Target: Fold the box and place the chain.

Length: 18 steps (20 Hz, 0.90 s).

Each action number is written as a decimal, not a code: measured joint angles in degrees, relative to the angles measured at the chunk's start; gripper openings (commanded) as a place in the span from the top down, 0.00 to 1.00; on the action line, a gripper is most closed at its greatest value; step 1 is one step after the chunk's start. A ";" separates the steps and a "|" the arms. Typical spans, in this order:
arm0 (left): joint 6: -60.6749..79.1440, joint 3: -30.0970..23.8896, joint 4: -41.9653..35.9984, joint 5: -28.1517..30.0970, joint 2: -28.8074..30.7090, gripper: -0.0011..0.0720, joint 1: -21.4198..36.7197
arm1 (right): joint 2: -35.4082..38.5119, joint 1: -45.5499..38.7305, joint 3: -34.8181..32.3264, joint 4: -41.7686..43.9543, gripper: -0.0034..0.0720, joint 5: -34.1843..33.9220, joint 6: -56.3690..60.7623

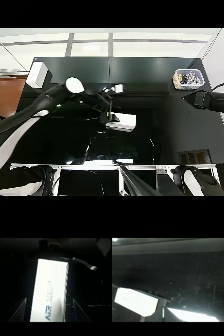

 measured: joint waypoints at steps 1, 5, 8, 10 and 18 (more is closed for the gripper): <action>-0.28 1.40 0.35 0.09 -1.57 0.01 -0.96 | 0.09 -0.09 0.00 -0.09 0.93 0.13 -0.02; -2.12 4.50 1.77 0.26 -6.14 0.01 -3.50 | 0.17 -0.31 0.00 -0.85 0.93 1.16 -0.02; -3.13 5.22 2.27 0.35 -7.41 0.01 -4.02 | 0.17 -0.33 0.00 -1.20 0.93 1.38 -0.02; -3.37 5.42 2.51 0.42 -7.82 0.01 -4.24 | 0.17 -0.33 0.00 -1.40 0.93 1.40 -0.04; -3.91 5.64 2.23 -0.37 -8.63 0.01 -4.55 | 0.17 -0.33 -0.04 -1.68 0.93 0.52 -0.09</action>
